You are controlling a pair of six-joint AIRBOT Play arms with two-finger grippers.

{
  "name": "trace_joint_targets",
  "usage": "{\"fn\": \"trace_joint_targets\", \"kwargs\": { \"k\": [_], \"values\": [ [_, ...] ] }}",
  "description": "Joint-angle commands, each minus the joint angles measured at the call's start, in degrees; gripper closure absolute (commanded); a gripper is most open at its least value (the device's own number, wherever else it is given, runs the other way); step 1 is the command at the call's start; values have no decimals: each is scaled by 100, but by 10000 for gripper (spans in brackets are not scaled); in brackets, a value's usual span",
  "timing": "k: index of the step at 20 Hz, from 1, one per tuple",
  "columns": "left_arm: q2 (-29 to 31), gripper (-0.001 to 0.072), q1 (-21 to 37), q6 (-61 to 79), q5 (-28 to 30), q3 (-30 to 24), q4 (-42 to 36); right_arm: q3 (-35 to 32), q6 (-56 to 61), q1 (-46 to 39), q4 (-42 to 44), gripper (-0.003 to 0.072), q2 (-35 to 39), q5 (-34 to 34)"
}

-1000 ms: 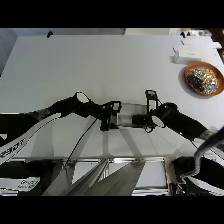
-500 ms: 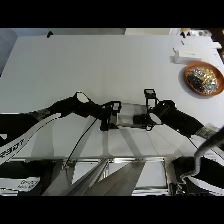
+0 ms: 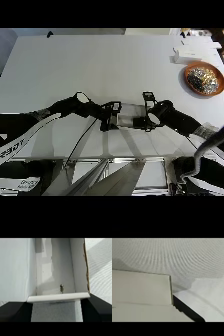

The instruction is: Fold the box and place the chain.

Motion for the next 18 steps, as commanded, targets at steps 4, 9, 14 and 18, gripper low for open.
{"fn": "trace_joint_targets", "kwargs": {
  "k": [4, 9, 14, 18],
  "values": [
    [0, 537, 0, -2, 4, 2, -2, -4, -17, 2, 9, 667, -44, 55],
    [2, 537, 0, -2, 4, 2, -2, -4, -560, 0, -11, 485, 138, 256],
    [0, 537, 0, -2, 2, 2, -2, 15, -1392, -4, 4, 240, 881, 1032],
    [2, 537, 0, -2, 2, 2, -2, 352, -1921, -7, 4, 223, 1460, 1377]
  ]
}}
